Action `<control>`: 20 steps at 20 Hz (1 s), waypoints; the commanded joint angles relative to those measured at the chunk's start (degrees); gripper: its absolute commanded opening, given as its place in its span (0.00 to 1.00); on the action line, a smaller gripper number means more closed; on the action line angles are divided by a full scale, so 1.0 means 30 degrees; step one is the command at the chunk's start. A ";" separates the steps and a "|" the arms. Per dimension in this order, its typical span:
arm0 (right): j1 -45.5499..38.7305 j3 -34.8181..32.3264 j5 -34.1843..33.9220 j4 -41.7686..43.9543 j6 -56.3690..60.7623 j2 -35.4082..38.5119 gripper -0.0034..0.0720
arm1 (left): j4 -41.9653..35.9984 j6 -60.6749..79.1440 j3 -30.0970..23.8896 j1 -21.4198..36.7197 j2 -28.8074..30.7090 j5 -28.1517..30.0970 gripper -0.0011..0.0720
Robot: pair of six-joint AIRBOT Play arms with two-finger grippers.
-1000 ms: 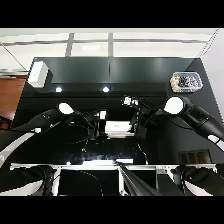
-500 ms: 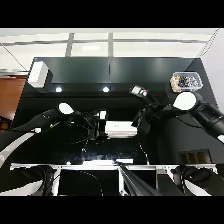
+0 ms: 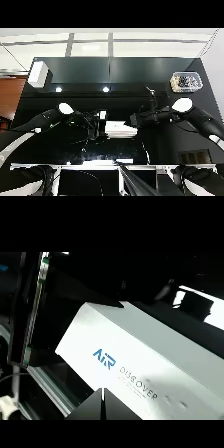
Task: Fold the box and place the chain.
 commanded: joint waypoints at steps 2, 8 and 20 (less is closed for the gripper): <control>0.0495 -0.0342 -0.0386 0.1712 0.0583 -0.2098 0.06 | 0.0007 0.0000 0.0007 -0.0007 -0.0007 0.0007 0.58; 0.0488 -0.0342 -0.1217 0.0896 0.0568 -0.3002 0.06 | 0.0007 0.0000 0.0007 -0.0007 -0.0007 0.0007 0.58; -0.1574 0.1945 0.3861 0.1042 -0.1909 -0.1719 0.06 | 0.0015 -0.0022 0.0007 0.0044 0.0124 -0.0124 0.58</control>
